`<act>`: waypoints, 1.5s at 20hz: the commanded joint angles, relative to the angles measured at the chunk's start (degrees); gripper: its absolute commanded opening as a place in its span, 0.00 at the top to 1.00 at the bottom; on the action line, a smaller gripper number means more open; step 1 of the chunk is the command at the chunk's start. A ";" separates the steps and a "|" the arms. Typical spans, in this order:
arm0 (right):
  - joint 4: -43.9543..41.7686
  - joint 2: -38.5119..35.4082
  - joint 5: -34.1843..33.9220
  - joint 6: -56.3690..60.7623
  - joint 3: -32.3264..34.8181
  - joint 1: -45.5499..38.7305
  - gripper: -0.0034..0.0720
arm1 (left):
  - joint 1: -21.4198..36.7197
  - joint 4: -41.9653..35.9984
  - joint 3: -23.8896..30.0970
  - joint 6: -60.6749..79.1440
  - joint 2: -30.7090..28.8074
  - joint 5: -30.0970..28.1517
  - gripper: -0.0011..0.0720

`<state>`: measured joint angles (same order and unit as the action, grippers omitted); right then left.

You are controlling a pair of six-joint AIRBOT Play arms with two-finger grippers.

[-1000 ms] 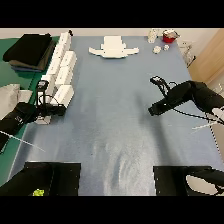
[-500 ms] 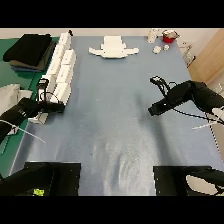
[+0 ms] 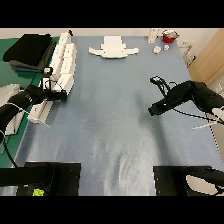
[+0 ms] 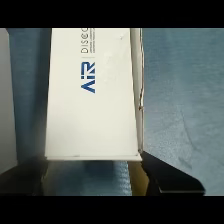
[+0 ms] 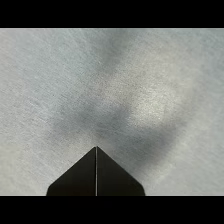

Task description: Fold the box.

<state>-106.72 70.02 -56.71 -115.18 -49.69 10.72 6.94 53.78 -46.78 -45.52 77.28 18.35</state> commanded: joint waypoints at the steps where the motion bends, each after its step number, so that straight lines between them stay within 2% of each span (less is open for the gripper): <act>1: 0.00 0.04 0.02 0.02 -0.07 -0.02 0.95 | -0.13 0.07 -3.67 -0.42 3.19 -0.44 0.24; 22: 0.00 0.02 0.02 0.02 -0.07 -0.02 0.95 | -0.17 0.04 -3.91 -0.42 4.74 -0.61 0.23; 24: 0.00 0.02 0.02 0.02 -0.07 -0.02 0.95 | -0.13 0.07 -3.91 -0.42 4.81 -0.61 0.03; 30: 0.00 0.02 0.02 0.02 -0.07 -0.02 0.95 | -0.11 0.07 -3.96 -0.42 4.59 0.42 0.03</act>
<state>-106.72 70.02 -56.69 -115.18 -49.69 10.70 6.76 53.84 -50.76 -45.84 82.00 17.80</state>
